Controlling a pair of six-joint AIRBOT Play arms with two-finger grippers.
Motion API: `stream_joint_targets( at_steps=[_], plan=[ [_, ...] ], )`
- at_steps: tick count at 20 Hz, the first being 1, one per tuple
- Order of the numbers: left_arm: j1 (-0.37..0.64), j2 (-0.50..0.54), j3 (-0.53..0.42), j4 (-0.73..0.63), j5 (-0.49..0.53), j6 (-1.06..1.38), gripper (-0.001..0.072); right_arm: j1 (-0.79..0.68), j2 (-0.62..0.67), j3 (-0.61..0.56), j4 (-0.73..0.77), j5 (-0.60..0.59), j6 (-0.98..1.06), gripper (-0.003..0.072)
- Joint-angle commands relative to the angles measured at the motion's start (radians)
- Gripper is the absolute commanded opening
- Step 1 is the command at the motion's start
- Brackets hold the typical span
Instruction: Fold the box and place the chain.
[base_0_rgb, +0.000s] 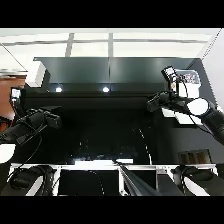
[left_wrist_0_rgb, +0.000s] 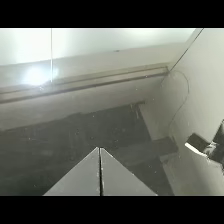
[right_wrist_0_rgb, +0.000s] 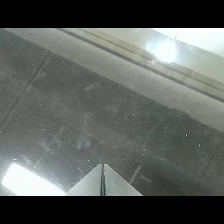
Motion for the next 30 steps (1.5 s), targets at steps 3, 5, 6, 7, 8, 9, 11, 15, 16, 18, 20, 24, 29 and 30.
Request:
stream_joint_targets(
  at_steps=[3,5,6,7,8,9,11,15,16,18,20,24,29,30],
  plan=[
    [0.000,0.000,0.000,0.000,0.005,0.000,0.0030,0.000,0.000,0.000,0.000,0.000,0.000,0.0013],
    [0.000,0.000,0.000,0.000,0.005,0.000,0.0030,0.000,0.000,0.000,0.000,0.000,0.000,0.0013],
    [0.000,0.000,0.000,0.000,0.005,0.000,0.0030,0.000,0.000,0.000,0.000,0.000,0.000,0.0013],
    [0.000,0.000,0.000,0.000,0.005,0.000,0.0030,0.000,0.000,0.000,0.000,0.000,0.000,0.0013],
    [0.000,0.000,0.000,0.000,0.005,0.000,0.0030,0.000,0.000,0.000,0.000,0.000,0.000,0.0013],
    [0.000,0.000,0.000,0.000,0.005,0.000,0.0030,0.000,0.000,0.000,0.000,0.000,0.000,0.0013],
    [0.000,0.000,0.000,0.000,0.005,0.000,0.0030,0.000,0.000,0.000,0.000,0.000,0.000,0.0013],
    [0.000,-0.005,0.000,0.001,-0.029,0.000,0.0030,0.003,0.000,0.000,0.060,-0.037,0.000,0.0013],
    [0.000,-0.005,0.000,0.001,-0.050,0.000,0.0030,0.003,0.000,0.000,0.123,-0.051,0.000,0.0013],
    [0.000,-0.005,0.000,0.001,-0.057,0.000,0.0030,0.003,-0.001,0.000,0.217,-0.119,0.004,0.0013],
    [0.000,-0.011,-0.003,0.000,-0.017,0.000,0.0329,0.003,-0.001,0.000,0.272,-0.158,0.004,0.0051],
    [0.000,-0.063,-0.003,0.000,0.029,-0.004,0.0710,-0.015,-0.010,0.001,0.115,-0.180,0.006,0.0719],
    [0.000,-0.073,-0.002,0.002,0.011,-0.003,0.0710,-0.486,-0.069,0.219,-0.317,-0.021,0.501,0.0696],
    [0.000,-0.073,-0.002,0.002,0.011,-0.003,0.0709,-0.586,-0.103,0.294,-0.402,0.082,0.534,0.0696]
  ],
)
